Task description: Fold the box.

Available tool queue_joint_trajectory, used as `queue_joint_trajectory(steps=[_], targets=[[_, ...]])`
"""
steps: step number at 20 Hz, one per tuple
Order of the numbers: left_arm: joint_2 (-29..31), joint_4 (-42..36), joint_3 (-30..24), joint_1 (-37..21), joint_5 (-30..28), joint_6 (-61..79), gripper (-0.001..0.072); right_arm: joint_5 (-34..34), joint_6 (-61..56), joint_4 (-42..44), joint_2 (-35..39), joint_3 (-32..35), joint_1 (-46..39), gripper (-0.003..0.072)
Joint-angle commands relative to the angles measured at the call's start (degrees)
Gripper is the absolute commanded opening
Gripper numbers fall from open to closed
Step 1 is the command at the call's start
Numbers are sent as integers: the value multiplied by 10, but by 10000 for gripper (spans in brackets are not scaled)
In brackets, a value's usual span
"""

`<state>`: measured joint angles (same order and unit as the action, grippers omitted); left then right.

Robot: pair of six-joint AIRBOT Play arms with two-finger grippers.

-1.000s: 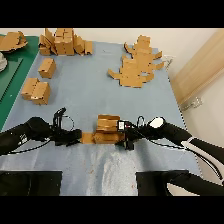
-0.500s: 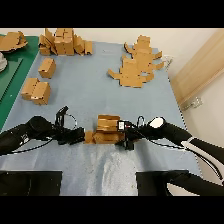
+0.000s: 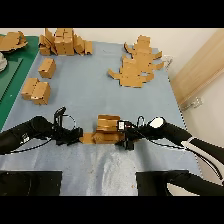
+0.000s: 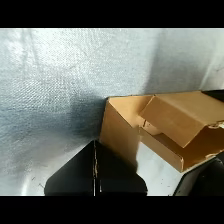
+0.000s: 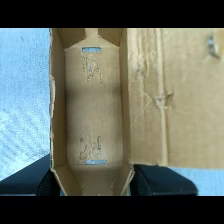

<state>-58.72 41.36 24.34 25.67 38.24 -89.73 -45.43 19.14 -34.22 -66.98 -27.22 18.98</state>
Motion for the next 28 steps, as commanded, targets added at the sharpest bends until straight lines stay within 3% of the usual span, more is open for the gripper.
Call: queue_joint_trajectory(steps=[1,8,17,28], targets=[[-8,-3,1,1,-1,-14,10,0,0,0,0,0,0,469],[-44,-20,30,54,-7,-11,10,0,0,0,0,0,0,469],[52,-24,47,46,-9,-25,10,0,0,0,0,0,0,469],[38,-32,47,46,-16,3,12,0,0,0,0,0,0,469]])
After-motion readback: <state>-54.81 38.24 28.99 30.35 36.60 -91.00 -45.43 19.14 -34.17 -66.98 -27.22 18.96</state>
